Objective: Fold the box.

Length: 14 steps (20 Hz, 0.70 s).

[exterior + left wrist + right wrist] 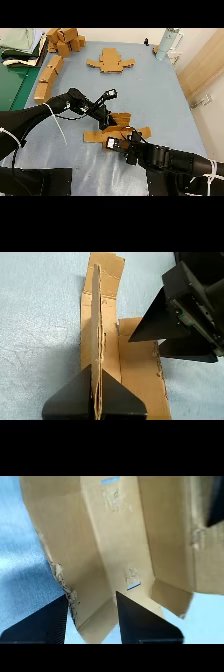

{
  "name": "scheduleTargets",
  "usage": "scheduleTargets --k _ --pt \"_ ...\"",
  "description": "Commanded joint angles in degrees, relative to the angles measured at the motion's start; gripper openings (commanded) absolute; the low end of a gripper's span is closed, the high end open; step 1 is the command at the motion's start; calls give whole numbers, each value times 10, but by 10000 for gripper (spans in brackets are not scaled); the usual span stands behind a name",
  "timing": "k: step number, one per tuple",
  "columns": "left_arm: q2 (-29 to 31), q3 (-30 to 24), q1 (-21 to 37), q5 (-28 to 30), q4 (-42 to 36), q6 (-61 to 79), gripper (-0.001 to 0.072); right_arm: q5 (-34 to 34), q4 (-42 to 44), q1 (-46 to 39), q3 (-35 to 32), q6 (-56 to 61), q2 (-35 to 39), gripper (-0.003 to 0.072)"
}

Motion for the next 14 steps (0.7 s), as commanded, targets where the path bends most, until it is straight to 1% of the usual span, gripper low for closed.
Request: scheduleTargets --k 1,3,6,9,12,13,14 --pt "0 0 0 0 0 0 14 -2 -31 0 1 28 33 456" --pt "0 0 0 0 0 0 14 -4 -67 -2 0 45 41 456" --pt "0 0 0 0 0 0 14 -5 -90 -20 0 61 36 456" --pt "0 0 0 0 0 0 14 -2 -137 -43 0 171 33 457" --pt "0 0 0 0 0 0 14 -1 -138 -48 0 174 33 458" --pt "0 0 0 0 0 0 14 0 -137 -48 0 174 33 495" --pt "0 0 0 0 0 0 14 3 -137 -48 0 174 33 630"
